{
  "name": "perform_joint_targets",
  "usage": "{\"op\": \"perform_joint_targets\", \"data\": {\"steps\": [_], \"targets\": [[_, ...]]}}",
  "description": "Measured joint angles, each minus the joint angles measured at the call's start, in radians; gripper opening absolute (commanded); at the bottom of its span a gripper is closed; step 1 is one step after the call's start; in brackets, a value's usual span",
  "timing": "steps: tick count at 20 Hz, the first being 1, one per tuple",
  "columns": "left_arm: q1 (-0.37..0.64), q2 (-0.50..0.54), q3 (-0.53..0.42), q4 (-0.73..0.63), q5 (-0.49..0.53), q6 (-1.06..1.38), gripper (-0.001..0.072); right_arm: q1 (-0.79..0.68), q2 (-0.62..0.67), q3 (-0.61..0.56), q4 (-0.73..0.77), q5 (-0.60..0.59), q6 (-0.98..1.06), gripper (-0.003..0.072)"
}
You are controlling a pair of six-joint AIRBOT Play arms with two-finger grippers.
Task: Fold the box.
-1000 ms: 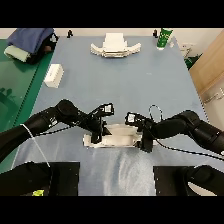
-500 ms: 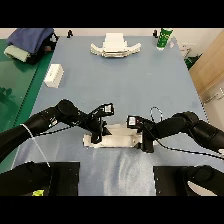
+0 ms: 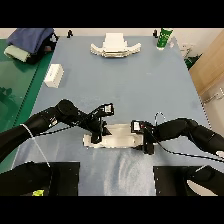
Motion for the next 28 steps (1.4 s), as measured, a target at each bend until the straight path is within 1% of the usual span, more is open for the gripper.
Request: {"op": "perform_joint_targets", "data": {"steps": [8, 17, 21, 23, 24, 28], "targets": [[0.000, 0.000, 0.000, 0.000, 0.001, 0.000, 0.0015, 0.000, -0.021, -0.023, 0.019, 0.050, -0.025, 0.0667], [0.000, 0.000, 0.000, 0.000, 0.001, 0.000, 0.0014, 0.006, -0.040, -0.024, 0.026, 0.065, -0.027, 0.0667], [0.000, 0.000, 0.000, 0.000, 0.001, 0.000, 0.0014, 0.007, -0.042, -0.024, 0.032, 0.066, -0.027, 0.0655], [0.000, 0.000, 0.000, 0.000, 0.001, 0.000, 0.0014, 0.010, -0.042, -0.023, 0.033, 0.072, -0.028, 0.0511], [0.000, 0.000, 0.000, 0.000, 0.001, 0.000, 0.0014, 0.013, -0.043, -0.023, 0.034, 0.075, -0.027, 0.0480], [0.000, 0.000, 0.000, 0.000, -0.001, 0.000, 0.0014, 0.030, -0.047, -0.023, 0.028, 0.078, -0.028, 0.0482]]}}
